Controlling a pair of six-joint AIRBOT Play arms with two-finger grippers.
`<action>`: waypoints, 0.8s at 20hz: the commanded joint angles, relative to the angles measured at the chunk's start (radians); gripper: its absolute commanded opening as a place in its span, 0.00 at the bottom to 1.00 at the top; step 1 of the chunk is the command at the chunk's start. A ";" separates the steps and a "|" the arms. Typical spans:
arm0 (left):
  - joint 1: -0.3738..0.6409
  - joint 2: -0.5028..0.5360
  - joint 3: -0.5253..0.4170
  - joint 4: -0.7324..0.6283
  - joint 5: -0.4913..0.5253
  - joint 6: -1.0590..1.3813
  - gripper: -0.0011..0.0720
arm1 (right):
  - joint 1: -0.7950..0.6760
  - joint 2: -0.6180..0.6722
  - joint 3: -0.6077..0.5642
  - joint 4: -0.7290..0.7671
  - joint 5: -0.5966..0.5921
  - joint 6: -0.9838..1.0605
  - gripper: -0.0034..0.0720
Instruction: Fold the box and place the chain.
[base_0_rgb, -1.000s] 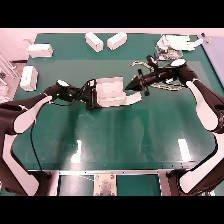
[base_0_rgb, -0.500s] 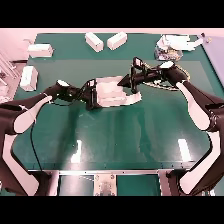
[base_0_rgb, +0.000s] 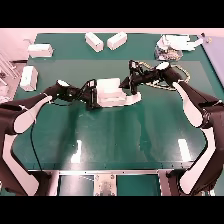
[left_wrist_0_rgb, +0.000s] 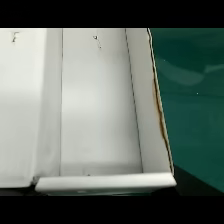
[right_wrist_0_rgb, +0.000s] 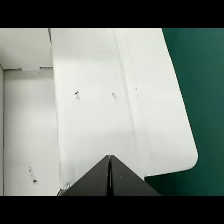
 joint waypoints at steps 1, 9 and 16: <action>0.000 0.000 0.000 -0.002 0.002 -0.001 0.53 | 0.002 -0.010 0.004 -0.031 0.086 0.037 0.06; 0.000 0.000 0.000 -0.002 -0.001 0.000 0.53 | 0.018 -0.010 0.004 -0.035 0.155 0.126 0.05; 0.000 0.000 0.000 -0.002 -0.001 0.000 0.53 | -0.004 0.039 0.005 -0.037 -0.037 0.122 0.05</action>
